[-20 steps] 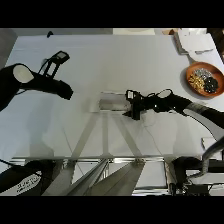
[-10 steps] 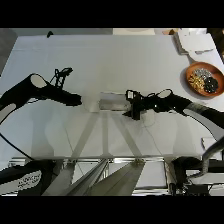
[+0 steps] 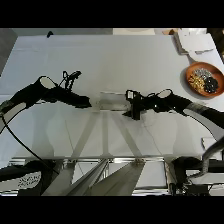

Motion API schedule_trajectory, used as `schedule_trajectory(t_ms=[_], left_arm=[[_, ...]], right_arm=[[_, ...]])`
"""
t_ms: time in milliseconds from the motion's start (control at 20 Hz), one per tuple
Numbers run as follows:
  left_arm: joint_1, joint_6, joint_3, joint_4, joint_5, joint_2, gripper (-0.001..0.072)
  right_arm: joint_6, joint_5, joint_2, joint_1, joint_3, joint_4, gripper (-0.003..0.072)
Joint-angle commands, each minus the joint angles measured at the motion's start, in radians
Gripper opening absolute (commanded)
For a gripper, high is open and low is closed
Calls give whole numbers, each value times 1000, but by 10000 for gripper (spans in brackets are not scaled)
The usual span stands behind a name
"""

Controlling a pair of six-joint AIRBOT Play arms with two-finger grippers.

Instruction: Fold the box and place the chain.

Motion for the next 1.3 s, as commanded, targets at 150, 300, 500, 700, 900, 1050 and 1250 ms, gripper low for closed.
schedule_trajectory(t_ms=[150,300,500,700,900,1050,1250], left_arm=[[-5,14,-1,68,39,-3,7],[6,5,-1,89,61,-3,9],[32,-13,-1,88,62,-3,5],[32,-14,-3,89,83,-16,5],[29,-21,-3,61,57,-54,5],[29,-6,-3,-2,18,-55,9],[29,32,-3,-41,-72,-54,9]], right_arm=[[0,0,0,0,0,0,388],[0,0,0,1,0,0,388],[0,0,0,1,0,0,388],[0,0,0,0,0,0,388],[0,0,0,1,0,0,388],[0,0,0,1,0,0,388],[0,0,0,1,0,0,388]])
